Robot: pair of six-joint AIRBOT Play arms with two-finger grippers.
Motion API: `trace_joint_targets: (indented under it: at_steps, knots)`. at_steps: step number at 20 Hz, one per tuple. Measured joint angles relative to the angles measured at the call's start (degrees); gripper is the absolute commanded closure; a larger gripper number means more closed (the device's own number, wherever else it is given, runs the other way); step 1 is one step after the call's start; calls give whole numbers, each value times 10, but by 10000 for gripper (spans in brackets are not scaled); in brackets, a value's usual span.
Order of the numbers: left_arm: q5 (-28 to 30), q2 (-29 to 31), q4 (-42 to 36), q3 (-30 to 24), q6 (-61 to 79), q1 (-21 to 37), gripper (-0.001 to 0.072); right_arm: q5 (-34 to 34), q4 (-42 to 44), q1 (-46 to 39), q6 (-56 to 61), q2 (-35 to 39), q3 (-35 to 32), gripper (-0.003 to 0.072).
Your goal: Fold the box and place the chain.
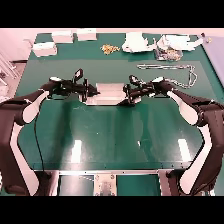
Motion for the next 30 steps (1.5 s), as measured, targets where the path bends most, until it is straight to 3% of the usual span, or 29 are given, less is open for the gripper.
trace_joint_targets:
  at_steps: [13,20,22,30]
  knots:
    - [0,0,-1,0,0,0,688,-2,-27,8,2,-5,21,10]
    - [0,0,-1,0,0,0,688,-10,-7,5,2,-15,23,42]
    - [0,0,-1,0,0,0,688,-11,-5,4,2,-15,23,103]
    - [-1,0,0,0,0,0,688,-8,-7,4,1,-16,23,105]
